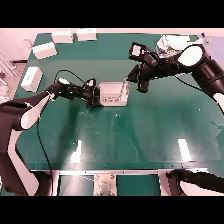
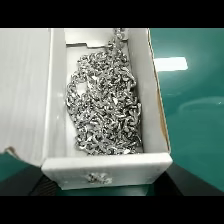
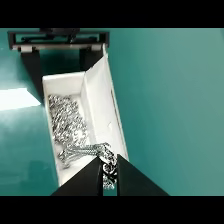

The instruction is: Fold the box and place the chain.

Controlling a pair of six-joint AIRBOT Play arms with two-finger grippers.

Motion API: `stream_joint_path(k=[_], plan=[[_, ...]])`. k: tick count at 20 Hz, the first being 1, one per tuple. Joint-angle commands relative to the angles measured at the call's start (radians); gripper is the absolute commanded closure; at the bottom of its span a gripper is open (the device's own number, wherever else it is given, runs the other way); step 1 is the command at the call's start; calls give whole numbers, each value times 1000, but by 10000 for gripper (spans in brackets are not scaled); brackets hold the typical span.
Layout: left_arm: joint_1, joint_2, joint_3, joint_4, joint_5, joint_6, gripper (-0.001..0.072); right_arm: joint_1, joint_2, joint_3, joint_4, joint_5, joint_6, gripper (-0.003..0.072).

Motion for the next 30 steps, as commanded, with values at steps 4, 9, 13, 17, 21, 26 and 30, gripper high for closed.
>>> stream_joint_path(k=[4,9,13,17,21,26,30], plan=[[1,1,0,0,0,0,242,75,22,51,-7,-99,6,680],[1,1,0,0,0,0,242,97,12,61,-6,-117,6,680],[1,1,0,0,0,0,242,95,-51,57,-7,-117,5,680],[1,1,0,0,0,0,242,95,-130,56,-5,-111,7,680],[1,1,0,0,0,0,242,95,-160,24,-7,-88,9,677],[1,1,0,0,0,0,241,91,-159,16,-63,-90,9,187],[0,1,0,0,0,0,242,62,-159,42,-61,-106,10,190]])
